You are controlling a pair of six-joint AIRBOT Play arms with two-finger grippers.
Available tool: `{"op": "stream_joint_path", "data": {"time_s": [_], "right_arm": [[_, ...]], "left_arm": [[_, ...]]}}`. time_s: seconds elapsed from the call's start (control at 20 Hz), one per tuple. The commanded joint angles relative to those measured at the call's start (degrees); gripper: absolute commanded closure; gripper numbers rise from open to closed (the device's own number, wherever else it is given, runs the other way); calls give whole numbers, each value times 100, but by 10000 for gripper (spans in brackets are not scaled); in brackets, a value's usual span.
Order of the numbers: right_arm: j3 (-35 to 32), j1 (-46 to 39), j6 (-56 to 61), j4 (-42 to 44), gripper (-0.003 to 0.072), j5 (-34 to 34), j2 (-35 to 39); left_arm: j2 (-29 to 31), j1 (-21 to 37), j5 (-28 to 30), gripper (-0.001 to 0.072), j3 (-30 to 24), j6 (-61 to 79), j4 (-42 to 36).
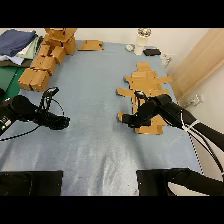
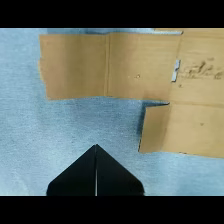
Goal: Fold the box.
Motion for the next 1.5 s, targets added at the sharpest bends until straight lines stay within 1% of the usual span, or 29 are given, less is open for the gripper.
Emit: {"op": "stream_joint_path", "data": {"time_s": [0.0,0.25,0.3,0.4,0.45,0.5,0.55,0.6,0.7,0.75,0.9,1.05,1.2,1.35,1.45], "right_arm": [[-4,11,13,7,683,7,-7],[33,9,11,402,683,-87,-9],[120,-7,13,310,683,-177,-11],[459,-247,15,-87,681,-581,-11],[691,-496,13,-317,614,-870,-11],[914,-822,11,-527,461,-1152,-11],[1097,-1174,2,-721,364,-1392,-13],[1244,-1613,-133,-931,308,-1574,-11],[1316,-2605,-748,-1161,309,-1585,-17],[1316,-3139,-1231,-1095,308,-1504,-57],[1316,-4660,-2551,-492,308,-1189,-297],[1316,-5759,-3827,319,308,-1147,-616],[1316,-6304,-4968,951,308,-1150,-892],[1316,-6336,-5746,1388,308,-1191,-1189],[1316,-6301,-5963,1714,308,-1259,-1438]], "left_arm": [[4,-4,2,698,-2,0,0],[4,-4,2,698,-2,0,0],[4,-4,2,698,-2,0,0],[4,-4,2,698,-2,0,0],[4,-4,2,698,-2,0,0],[4,-4,2,698,-2,0,0],[4,-4,2,698,-2,0,0],[4,-4,11,698,-2,0,0],[4,-4,181,698,-2,0,-24],[4,-4,245,698,-2,0,-26],[4,-4,286,698,-2,0,-48],[4,-4,415,698,-2,-20,-85],[4,-4,518,698,-2,-20,-122],[4,-7,518,697,-2,-17,-348],[4,-7,498,697,-2,-15,-433]]}}
